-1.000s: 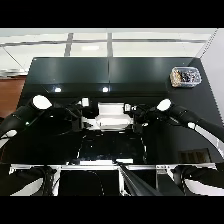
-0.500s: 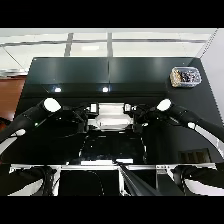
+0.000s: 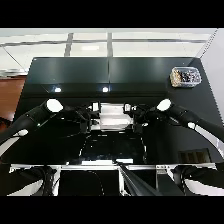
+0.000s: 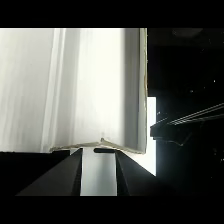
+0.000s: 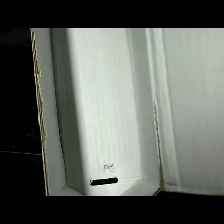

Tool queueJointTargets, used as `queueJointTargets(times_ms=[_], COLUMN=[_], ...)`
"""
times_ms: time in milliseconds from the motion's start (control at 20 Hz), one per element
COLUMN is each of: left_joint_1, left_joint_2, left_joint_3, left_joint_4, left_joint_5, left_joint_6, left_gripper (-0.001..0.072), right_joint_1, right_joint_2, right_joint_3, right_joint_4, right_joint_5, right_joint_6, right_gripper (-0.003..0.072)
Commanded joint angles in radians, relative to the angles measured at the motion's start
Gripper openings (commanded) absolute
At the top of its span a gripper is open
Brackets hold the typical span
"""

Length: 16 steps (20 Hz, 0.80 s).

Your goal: Fold the box and place the chain.

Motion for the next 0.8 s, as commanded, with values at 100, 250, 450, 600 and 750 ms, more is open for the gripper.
queueJointTargets(times_ms=[100, 250, 450, 600, 750], left_joint_1=[-0.048, -0.055, -0.055, -0.059, -0.059], left_joint_2=[-0.024, -0.048, -0.069, -0.073, -0.073], left_joint_3=[0.000, 0.000, 0.000, 0.000, 0.000], left_joint_4=[-0.079, -0.110, -0.143, -0.145, -0.142], left_joint_5=[0.081, 0.095, 0.092, 0.089, 0.090], left_joint_6=[-0.001, -0.002, -0.001, -0.001, -0.001], left_gripper=[0.0257, 0.0256, 0.0132, 0.0185, 0.0163], right_joint_1=[0.000, 0.000, 0.000, 0.000, 0.000], right_joint_2=[0.000, 0.000, 0.000, 0.000, 0.000], right_joint_3=[0.000, 0.000, 0.000, 0.000, 0.000], right_joint_4=[0.000, 0.000, 0.000, 0.000, 0.000], right_joint_5=[0.000, 0.000, 0.000, 0.000, 0.000], right_joint_6=[0.000, 0.000, 0.000, 0.000, 0.000], right_gripper=[0.0219, 0.0219, 0.0219, 0.0219, 0.0219])
